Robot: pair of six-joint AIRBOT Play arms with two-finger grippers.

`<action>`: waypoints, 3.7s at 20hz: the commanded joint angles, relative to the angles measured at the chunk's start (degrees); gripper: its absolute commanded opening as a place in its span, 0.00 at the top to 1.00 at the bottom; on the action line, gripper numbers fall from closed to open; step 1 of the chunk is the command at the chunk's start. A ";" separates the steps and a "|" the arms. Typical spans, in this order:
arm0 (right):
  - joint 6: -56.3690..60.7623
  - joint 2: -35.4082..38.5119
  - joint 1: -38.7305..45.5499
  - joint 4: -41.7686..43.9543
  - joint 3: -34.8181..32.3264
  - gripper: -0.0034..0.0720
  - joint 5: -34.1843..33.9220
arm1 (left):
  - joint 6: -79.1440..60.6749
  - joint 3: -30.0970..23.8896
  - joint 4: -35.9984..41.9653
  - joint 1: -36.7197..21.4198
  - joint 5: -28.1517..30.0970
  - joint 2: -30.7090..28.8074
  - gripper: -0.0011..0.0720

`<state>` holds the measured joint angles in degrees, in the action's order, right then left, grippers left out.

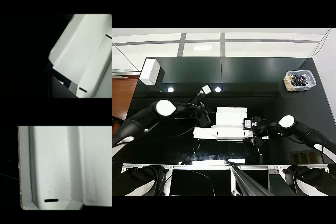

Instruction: Fold the box and place the chain.

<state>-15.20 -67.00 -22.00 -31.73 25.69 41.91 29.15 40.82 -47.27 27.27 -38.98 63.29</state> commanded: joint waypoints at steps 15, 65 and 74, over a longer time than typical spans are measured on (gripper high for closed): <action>-0.02 -0.04 -0.04 -0.02 0.00 0.32 0.04 | -16.13 -10.29 -1.33 7.76 6.05 2.29 0.02; 0.00 -0.04 -0.04 -0.02 0.00 0.32 0.00 | -23.39 -9.92 13.20 13.09 8.92 6.97 0.67; 0.00 -0.04 -0.04 -0.02 0.00 0.32 -0.02 | 7.06 -9.77 -0.83 -8.96 -6.47 -9.68 0.95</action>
<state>-15.14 -67.00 -21.98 -31.70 25.69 41.82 23.27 31.14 -44.66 27.62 -37.50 59.53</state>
